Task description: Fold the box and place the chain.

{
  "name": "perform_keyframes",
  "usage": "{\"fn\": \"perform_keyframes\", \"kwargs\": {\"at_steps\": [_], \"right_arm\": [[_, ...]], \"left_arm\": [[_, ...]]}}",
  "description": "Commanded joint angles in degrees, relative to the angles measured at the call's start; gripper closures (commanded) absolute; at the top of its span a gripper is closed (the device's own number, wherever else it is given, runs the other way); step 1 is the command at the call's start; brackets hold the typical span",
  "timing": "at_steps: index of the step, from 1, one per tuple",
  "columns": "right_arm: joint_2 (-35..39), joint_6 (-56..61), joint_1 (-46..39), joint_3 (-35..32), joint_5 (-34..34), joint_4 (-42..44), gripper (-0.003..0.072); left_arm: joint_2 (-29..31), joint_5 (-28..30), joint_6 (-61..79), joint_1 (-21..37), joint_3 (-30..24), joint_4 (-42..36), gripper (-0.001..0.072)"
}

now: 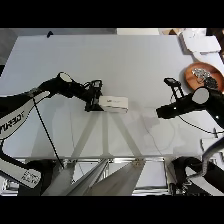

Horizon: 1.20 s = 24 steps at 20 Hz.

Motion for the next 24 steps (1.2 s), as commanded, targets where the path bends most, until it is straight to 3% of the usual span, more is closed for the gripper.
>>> {"fn": "perform_keyframes", "kwargs": {"at_steps": [1, 13, 14, 15, 20, 24], "right_arm": [[0.09, 11.06, -0.11, 0.07, -2.64, -4.39, 0.0669], [0.09, 11.63, -0.11, 0.07, -2.71, -1.81, 0.0669], [0.09, 11.63, -0.11, 0.07, -2.71, -1.81, 0.0669], [0.09, 11.63, -0.11, 0.07, -2.71, -1.81, 0.0669], [0.09, 11.63, -0.11, 0.07, -2.71, -1.79, 0.0669], [0.09, 11.63, -0.11, 0.07, -2.71, -1.81, 0.0669]], "left_arm": [[0.02, 0.00, 0.00, 0.02, 0.02, 0.02, 0.0435], [-0.04, -1.88, -0.87, 0.02, 0.02, 0.00, 0.0437], [-0.09, -2.16, -1.07, 0.02, 0.00, 0.02, 0.0474], [0.00, -2.10, -2.19, 0.02, 0.02, 0.02, 0.0709], [5.73, -2.16, -5.95, 0.59, 0.02, 2.01, 0.0705], [16.33, -2.14, -25.40, 2.08, 0.02, 14.23, 0.0705]]}}
